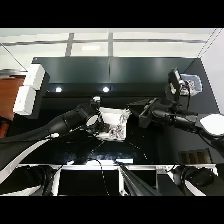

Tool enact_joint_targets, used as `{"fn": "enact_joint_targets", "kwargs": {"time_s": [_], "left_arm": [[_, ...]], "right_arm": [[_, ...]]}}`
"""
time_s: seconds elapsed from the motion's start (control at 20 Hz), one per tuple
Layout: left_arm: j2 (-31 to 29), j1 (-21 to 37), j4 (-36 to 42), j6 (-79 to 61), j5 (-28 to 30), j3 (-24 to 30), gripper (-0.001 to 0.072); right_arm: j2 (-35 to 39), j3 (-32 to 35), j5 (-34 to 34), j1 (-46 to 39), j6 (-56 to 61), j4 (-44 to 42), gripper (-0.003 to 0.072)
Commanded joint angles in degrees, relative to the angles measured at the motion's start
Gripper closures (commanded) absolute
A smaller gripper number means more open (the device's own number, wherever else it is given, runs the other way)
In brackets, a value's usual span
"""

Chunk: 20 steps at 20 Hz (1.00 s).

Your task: Fold the box and place the chain.

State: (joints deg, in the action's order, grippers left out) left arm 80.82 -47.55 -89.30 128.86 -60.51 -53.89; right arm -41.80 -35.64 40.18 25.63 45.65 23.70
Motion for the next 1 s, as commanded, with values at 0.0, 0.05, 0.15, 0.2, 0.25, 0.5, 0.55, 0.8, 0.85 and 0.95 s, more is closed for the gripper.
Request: {"fn": "enact_joint_targets", "kwargs": {"time_s": [0.0, 0.05, 0.15, 0.2, 0.25, 0.5, 0.55, 0.8, 0.85, 0.95], "left_arm": [[0.0, 0.0, 0.0, 0.0, 0.0, 0.0, 0.0677], [0.0, 0.0, 0.0, 0.0, 0.0, 0.0, 0.0677], [0.0, 0.0, 0.0, 0.0, 0.0, 0.0, 0.0676], [0.0, 0.0, 0.0, 0.0, 0.0, 0.0, 0.0677], [0.0, 0.0, 0.0, 0.0, 0.0, 0.0, 0.0677], [0.0, 0.0, 0.0, 0.0, 0.0, 0.0, 0.0677], [0.0, 0.0, 0.0, 0.0, 0.0, 0.0, 0.0677], [0.0, 0.0, 0.0, 0.0, 0.0, 0.0, 0.0677], [0.0, 0.0, 0.0, 0.0, 0.0, 0.0, 0.0677], [0.0, 0.0, 0.0, 0.0, 0.0, 0.0, 0.0677]], "right_arm": [[-1.7, -1.5, 2.1, 1.8, 0.7, -4.7, 0.0657], [-2.9, -1.5, 2.1, 3.0, 1.0, -4.7, 0.0657], [-5.1, -1.5, 1.6, 5.2, 1.0, -4.7, 0.0657], [-5.7, -1.5, 1.1, 5.7, 0.9, -4.6, 0.0657], [-5.7, -1.5, 0.6, 5.6, 0.9, -4.0, 0.0657], [-5.7, -1.5, 4.6, -4.2, 9.7, 14.4, 0.0656], [-5.7, -1.5, 6.6, -6.9, 11.2, 18.9, 0.0656], [-6.5, 4.3, 8.9, -10.8, 9.9, 29.8, -0.0004], [-7.2, 6.6, 8.3, -9.2, 6.5, 29.6, -0.0034], [-8.8, 10.4, 5.0, -4.2, -0.9, 29.2, -0.0034]]}}
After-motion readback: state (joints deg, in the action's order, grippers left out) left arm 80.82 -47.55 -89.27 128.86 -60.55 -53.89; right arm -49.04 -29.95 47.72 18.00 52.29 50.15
